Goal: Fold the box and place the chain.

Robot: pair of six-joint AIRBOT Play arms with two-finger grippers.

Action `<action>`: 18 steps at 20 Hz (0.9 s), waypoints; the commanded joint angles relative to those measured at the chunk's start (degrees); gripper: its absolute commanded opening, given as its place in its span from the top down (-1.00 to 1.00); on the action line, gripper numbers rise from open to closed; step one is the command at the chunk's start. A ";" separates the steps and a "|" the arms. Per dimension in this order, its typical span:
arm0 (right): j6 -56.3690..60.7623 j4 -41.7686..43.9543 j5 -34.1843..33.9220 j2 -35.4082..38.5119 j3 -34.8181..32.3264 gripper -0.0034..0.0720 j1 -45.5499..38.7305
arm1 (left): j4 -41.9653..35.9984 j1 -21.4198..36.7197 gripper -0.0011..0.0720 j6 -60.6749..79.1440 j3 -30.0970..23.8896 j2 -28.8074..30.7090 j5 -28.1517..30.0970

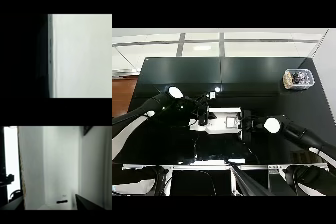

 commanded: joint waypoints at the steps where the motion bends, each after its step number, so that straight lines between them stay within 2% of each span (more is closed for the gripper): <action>1: 0.24 2.10 0.31 2.03 0.57 -0.89 -3.69 | -0.02 0.02 0.91 0.02 0.00 0.00 0.07; 4: -0.63 4.79 0.50 2.03 0.57 -0.89 -7.10 | -0.55 -0.74 0.91 2.89 -0.02 -0.02 1.73; 8: -1.90 8.41 0.74 2.01 0.55 -0.89 -10.95 | -5.68 -1.84 0.91 8.83 -0.02 -0.52 5.01; 15: -9.57 14.21 1.90 -1.09 0.55 -0.89 -12.52 | -5.57 -1.62 0.91 9.16 0.00 -0.96 4.37; 18: -16.28 19.74 3.41 -1.75 0.52 -0.89 -13.86 | -5.57 -1.64 0.90 8.94 0.00 -0.96 4.07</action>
